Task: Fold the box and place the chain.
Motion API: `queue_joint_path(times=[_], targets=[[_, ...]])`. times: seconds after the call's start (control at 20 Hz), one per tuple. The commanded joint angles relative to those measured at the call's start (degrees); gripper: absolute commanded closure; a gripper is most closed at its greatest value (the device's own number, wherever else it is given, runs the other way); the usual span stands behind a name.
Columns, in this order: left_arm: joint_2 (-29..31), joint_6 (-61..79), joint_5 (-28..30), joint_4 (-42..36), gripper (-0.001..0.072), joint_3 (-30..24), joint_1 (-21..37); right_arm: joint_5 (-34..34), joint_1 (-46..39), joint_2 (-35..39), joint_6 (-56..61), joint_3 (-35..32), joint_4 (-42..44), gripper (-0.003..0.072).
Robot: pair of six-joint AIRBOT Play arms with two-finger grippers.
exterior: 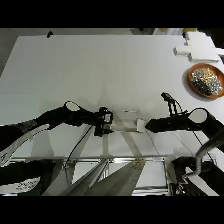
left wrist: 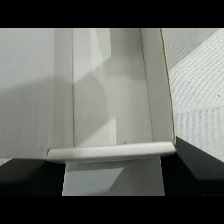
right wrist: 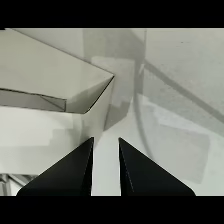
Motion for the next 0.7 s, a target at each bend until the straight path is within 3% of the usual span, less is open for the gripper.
queue_joint_path(times=[0.0, 0.5, 0.65], targets=[[0.0, 0.0, 0.0, 0.0, 0.0575, 0.0, 0.0, 0.8, 0.1, 1.5, 0.2, 0.0, 2.1, 0.0501], [0.0, 0.0, 0.0, 0.0, 0.0575, 0.0, 0.0, 1.8, 0.2, 1.5, 0.2, 0.0, 4.5, 0.0485], [0.0, 0.0, 0.0, 0.0, 0.0575, 0.0, 0.0, -0.6, 3.3, 1.5, 0.8, 0.0, 4.4, 0.0487]])
